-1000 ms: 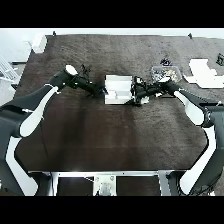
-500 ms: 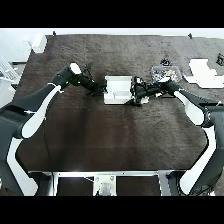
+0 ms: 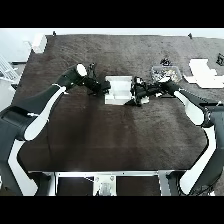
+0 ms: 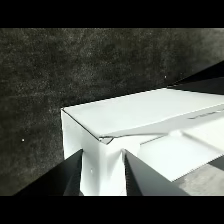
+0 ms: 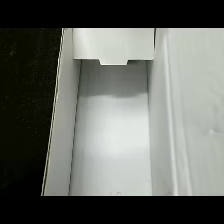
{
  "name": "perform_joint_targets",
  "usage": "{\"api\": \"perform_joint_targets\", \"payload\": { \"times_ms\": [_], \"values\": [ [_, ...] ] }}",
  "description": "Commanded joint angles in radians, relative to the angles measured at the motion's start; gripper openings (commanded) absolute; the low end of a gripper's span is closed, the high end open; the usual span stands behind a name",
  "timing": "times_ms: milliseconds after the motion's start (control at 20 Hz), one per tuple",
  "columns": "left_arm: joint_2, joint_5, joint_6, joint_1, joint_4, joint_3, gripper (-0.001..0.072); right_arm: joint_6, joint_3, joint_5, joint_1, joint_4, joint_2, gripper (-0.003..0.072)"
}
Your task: Fold the box and place the chain.
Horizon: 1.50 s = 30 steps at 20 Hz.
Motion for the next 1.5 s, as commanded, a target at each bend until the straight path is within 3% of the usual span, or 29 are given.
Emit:
{"api": "perform_joint_targets", "payload": {
  "times_ms": [0,250,600,1100,1450],
  "values": [
    [0.000,-0.063,-0.083,-0.031,0.144,0.050,0.0314,0.001,0.000,-0.001,0.001,0.002,0.000,0.0582],
    [-0.006,-0.127,-0.109,-0.043,0.167,0.071,0.0314,0.001,0.000,-0.001,0.001,0.002,0.000,0.0582],
    [-0.020,-0.119,-0.116,-0.053,0.174,0.074,0.0314,0.001,0.000,-0.001,0.001,0.002,0.000,0.0582],
    [-0.151,-0.304,-0.192,-0.078,0.323,0.320,0.0314,0.001,0.000,-0.001,0.001,0.002,0.000,0.0582],
    [-0.164,-0.313,-0.192,-0.084,0.343,0.325,0.0314,0.001,0.000,-0.001,0.001,0.002,0.000,0.0582]
  ]
}}
